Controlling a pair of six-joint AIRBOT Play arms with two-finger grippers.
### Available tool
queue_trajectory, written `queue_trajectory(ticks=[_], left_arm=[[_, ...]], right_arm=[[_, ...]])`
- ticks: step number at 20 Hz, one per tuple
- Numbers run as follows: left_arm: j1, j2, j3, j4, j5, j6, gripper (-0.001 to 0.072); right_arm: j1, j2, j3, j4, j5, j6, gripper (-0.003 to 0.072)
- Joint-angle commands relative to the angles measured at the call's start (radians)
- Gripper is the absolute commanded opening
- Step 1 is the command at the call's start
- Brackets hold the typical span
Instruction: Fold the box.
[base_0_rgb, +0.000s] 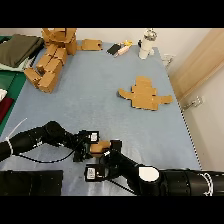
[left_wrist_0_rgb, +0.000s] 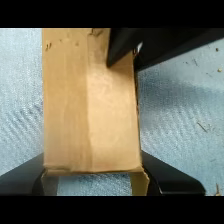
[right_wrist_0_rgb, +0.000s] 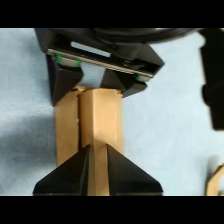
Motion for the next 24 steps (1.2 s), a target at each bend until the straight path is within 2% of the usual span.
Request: queue_trajectory(ticks=[1,8,12,14,15,16,18,19,20,22,24], left_arm=[[0.000,0.000,0.000,0.000,0.000,0.000,0.0503],[0.000,-0.001,0.000,0.000,-0.001,0.000,0.0503],[0.000,-0.001,0.000,0.000,0.000,0.000,0.0503],[0.000,-0.001,0.000,0.000,0.000,0.000,0.0503],[0.000,-0.001,0.000,0.000,0.000,0.000,0.0503],[0.000,-0.001,0.000,0.000,0.000,0.000,0.0503],[0.000,-0.001,0.000,0.000,0.000,0.000,0.0503],[0.000,-0.001,0.000,0.000,0.000,0.000,0.0503],[0.000,-0.001,0.000,0.000,0.000,0.000,0.0503],[0.000,-0.001,0.000,0.000,0.000,0.000,0.0503],[0.000,-0.001,0.000,0.000,0.000,0.000,0.0503]], right_arm=[[0.001,-0.005,0.000,0.048,0.023,0.000,0.0159],[0.001,0.023,0.002,0.066,0.010,0.000,0.0161],[0.001,0.118,0.002,0.069,-0.041,0.026,0.0164],[-0.001,0.186,0.013,0.145,-0.076,0.122,0.0163],[-0.003,0.218,0.019,0.220,-0.092,0.245,0.0131],[-0.010,0.251,0.016,0.311,-0.092,0.396,0.0004],[-0.018,0.283,-0.011,0.431,-0.068,0.666,0.0003],[-0.018,0.290,-0.038,0.455,-0.021,0.802,0.0002],[-0.018,0.291,-0.077,0.454,0.079,0.954,0.0002],[-0.039,0.270,-0.179,0.332,0.363,1.336,0.0002],[-0.125,0.194,-0.249,0.045,0.586,1.835,0.0003]])
